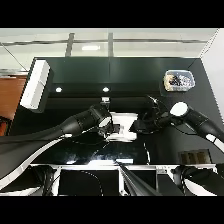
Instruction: Fold the box and place the chain.
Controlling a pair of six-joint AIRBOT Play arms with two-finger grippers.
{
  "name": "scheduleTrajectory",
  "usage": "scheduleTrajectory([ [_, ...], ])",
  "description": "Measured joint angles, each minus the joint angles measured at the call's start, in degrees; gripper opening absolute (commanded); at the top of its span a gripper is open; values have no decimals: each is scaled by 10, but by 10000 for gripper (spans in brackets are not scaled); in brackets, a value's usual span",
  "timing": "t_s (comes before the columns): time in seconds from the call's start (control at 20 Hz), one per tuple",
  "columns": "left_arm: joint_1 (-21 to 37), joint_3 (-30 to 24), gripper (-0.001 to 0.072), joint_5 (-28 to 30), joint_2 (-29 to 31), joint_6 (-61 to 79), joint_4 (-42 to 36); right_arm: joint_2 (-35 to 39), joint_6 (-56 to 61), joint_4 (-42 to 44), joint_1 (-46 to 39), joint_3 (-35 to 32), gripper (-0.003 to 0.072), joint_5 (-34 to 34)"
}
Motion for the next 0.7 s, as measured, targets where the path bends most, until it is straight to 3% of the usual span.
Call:
scheduleTrajectory([
  [0.1,0,0,28,0,0,0,0,0,72,-66,42,24,496,-12],
  [0.15,0,0,27,0,0,0,0,0,101,-96,60,33,433,-16],
  [0.25,0,0,28,0,0,1,0,0,157,-154,90,47,432,-23],
  [0.3,0,0,27,0,0,1,0,-1,183,-179,104,51,373,-25],
  [0.7,0,0,28,0,0,1,0,-24,336,-304,174,73,369,-12],
])
